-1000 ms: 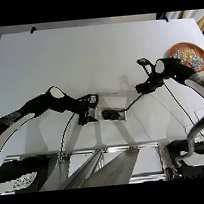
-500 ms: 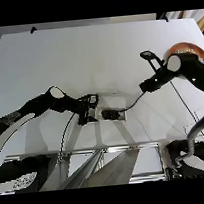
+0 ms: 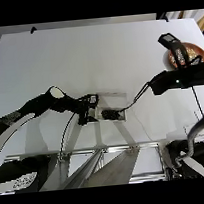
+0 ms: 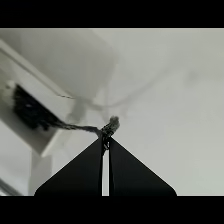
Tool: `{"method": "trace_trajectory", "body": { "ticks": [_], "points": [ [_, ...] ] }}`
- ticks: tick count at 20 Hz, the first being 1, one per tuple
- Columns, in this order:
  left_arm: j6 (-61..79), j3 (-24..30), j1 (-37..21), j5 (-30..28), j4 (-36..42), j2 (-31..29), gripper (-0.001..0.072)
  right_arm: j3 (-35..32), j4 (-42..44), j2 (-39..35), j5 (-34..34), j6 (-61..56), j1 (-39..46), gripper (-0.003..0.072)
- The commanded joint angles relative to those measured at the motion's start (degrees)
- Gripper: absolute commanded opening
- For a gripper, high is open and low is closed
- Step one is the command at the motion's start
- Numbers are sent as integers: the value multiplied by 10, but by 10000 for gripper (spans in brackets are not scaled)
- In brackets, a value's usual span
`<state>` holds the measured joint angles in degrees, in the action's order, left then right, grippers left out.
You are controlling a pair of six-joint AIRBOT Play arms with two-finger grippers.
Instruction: Fold the box and place the chain.
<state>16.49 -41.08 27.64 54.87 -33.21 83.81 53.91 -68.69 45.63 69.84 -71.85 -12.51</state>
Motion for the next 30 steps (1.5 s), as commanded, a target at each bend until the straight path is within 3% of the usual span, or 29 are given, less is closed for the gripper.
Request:
{"method": "trace_trajectory", "body": {
  "ticks": [1, 12, 18, 22, 26, 30],
  "points": [
    [0, 0, 0, 0, 0, 0, 212, 0, 82, -67, -18, 60, 0, 14],
    [0, 0, 0, 0, 0, 0, 212, 0, 313, -108, -52, 126, 0, 15],
    [0, 0, 0, 0, 0, 0, 212, 0, 356, -103, -116, 139, -5, 15],
    [0, 0, 0, 0, 0, 0, 212, 0, 333, -51, -153, 169, -94, 15],
    [0, 0, 0, 0, 0, 0, 212, 0, 188, 30, -148, 125, -171, 15],
    [0, 0, 0, 0, 0, 0, 212, 0, 125, 84, -115, 108, -179, 15]
  ]
}}
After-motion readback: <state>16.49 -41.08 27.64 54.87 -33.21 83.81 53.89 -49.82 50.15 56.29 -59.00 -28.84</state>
